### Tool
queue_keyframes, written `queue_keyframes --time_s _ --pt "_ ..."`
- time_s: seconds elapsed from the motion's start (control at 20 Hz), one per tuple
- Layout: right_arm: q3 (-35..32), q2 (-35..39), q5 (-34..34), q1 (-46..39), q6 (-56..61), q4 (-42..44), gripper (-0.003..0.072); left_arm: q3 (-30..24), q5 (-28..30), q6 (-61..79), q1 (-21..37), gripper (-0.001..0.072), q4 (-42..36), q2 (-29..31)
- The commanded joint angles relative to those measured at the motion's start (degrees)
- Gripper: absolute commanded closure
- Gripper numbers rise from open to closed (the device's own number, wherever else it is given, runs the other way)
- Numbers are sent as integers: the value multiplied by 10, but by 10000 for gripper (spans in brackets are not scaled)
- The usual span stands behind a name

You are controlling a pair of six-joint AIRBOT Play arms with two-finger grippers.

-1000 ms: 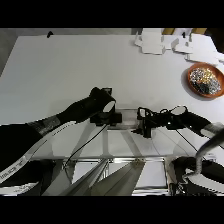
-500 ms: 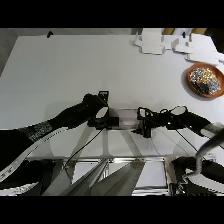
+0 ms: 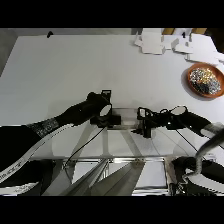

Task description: Fold the box and place the chain.

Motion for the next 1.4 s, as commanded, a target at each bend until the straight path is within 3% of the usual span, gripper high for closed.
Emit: queue_keyframes --time_s 0.0,0.15,0.2,0.35,0.4,0.75,1.05,1.1,1.15,1.2,1.35 --pt "0 0 0 0 0 0 379 5 -1 2 -1 706 -15 -10" --pt "0 0 0 0 0 0 379 5 -1 2 -4 703 -17 -16" --pt "0 0 0 0 0 0 379 5 -1 2 -4 663 -17 -16" --pt "0 0 0 0 0 0 379 5 -5 7 0 350 -14 -4" --pt "0 0 0 0 0 0 379 5 -5 22 2 320 -14 3" --pt "0 0 2 0 0 0 379 5 -20 83 23 320 -15 67" --pt "0 0 2 0 0 0 379 5 -100 200 55 312 -16 144" --pt "0 0 2 0 0 0 379 3 -127 240 58 240 -18 160" --pt "0 0 2 0 0 0 379 -5 -152 282 59 111 -19 182" --pt "0 0 2 0 0 0 379 -17 -163 322 59 66 -19 205" --pt "0 0 2 0 0 0 379 -93 -137 548 76 60 -60 283"
